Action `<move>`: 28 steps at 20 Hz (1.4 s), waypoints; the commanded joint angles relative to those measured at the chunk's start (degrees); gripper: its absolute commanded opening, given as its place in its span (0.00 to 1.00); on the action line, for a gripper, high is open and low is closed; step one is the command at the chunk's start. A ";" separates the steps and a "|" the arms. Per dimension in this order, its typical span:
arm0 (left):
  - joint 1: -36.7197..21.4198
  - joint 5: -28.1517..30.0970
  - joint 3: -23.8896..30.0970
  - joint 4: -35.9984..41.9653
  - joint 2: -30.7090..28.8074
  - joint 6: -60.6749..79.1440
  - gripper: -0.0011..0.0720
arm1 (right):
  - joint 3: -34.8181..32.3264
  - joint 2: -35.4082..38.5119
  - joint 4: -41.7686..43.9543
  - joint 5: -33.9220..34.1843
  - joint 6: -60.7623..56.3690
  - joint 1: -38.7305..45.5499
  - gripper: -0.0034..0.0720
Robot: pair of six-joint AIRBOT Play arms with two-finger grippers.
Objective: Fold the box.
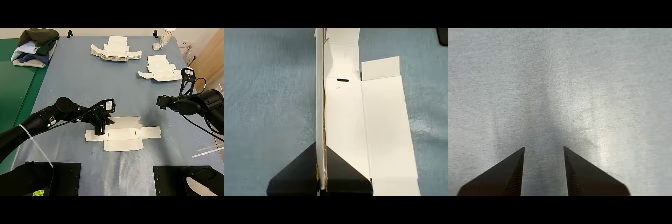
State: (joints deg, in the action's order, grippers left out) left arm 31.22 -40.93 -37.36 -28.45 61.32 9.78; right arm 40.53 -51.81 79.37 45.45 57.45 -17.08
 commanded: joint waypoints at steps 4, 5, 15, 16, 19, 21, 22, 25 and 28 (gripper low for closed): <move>-1.29 -6.23 -1.07 1.09 4.59 -1.14 0.03 | 0.02 -0.02 0.52 0.00 -0.02 -0.02 0.52; -1.29 -6.23 -1.07 1.70 4.83 -0.48 0.03 | 0.02 -0.02 0.59 0.00 0.00 -0.02 0.52; -1.29 -6.27 -1.07 5.29 5.51 1.51 0.03 | 0.04 -0.02 0.68 0.02 -0.02 -0.02 0.52; -1.29 -6.27 -1.07 5.29 5.68 1.51 0.03 | 0.04 -0.02 0.90 0.02 0.00 -0.02 0.52; -1.29 -6.27 -0.81 5.05 6.08 1.33 0.03 | 0.04 -0.02 1.05 0.04 0.00 -0.04 0.52; -1.29 -6.27 -0.37 4.35 6.16 1.27 0.03 | 0.04 -0.02 1.05 0.04 0.00 -0.04 0.52; -1.29 -6.80 -0.33 3.63 6.16 0.98 0.03 | 0.04 -0.02 1.05 0.04 0.00 -0.04 0.52; -1.29 -9.31 -0.33 2.71 6.16 0.68 0.03 | 0.02 -0.02 1.79 0.04 0.00 -0.04 0.52; -1.29 -11.41 -0.33 2.73 6.16 0.66 0.03 | 0.04 -0.02 3.63 0.11 0.09 -0.04 0.52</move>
State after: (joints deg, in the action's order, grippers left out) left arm 30.00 -50.30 -37.74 -25.02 67.44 10.50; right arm 40.53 -51.81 81.41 45.50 57.45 -17.08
